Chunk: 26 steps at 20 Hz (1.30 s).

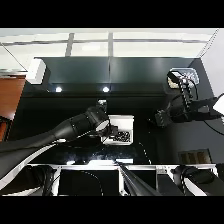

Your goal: Fold the box and place the chain.

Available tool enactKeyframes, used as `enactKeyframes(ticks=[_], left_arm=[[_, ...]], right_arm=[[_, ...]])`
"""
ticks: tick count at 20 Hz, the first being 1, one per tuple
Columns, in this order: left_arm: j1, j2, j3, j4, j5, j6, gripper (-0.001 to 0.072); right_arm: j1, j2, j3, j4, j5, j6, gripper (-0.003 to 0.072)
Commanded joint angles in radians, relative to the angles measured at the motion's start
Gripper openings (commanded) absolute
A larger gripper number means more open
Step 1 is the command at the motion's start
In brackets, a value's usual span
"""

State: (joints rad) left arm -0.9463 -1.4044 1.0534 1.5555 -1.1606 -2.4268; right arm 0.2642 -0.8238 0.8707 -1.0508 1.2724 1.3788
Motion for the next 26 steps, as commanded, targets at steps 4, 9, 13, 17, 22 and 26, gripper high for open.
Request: enactKeyframes(ticks=[4, 9, 13, 17, 22, 26], left_arm=[[0.031, 0.265, -0.018, 0.088, -0.044, 0.450, 0.0573], [0.266, 0.600, -0.306, 0.041, 0.031, 0.571, 0.0573], [0.483, 0.780, -0.631, -0.561, 0.328, 1.023, 0.0567], [0.592, 0.676, -0.742, -1.059, 0.170, 1.756, 0.0573], [0.591, 0.562, -0.740, -1.047, 0.259, 2.443, 0.0713], [0.589, 0.515, -0.728, -1.030, 0.320, 2.588, 0.0708]], right_arm=[[-0.003, 0.002, 0.000, -0.002, 0.003, -0.007, 0.0433], [-0.003, 0.003, 0.000, 0.003, 0.008, -0.001, 0.0433], [-0.003, 0.002, 0.000, 0.003, 0.006, 0.019, 0.0433], [-0.003, 0.002, 0.000, 0.003, 0.006, 0.050, 0.0433], [-0.003, 0.002, 0.000, 0.003, 0.007, 0.059, 0.0433], [-0.003, 0.002, 0.000, 0.002, 0.007, 0.067, 0.0433]])
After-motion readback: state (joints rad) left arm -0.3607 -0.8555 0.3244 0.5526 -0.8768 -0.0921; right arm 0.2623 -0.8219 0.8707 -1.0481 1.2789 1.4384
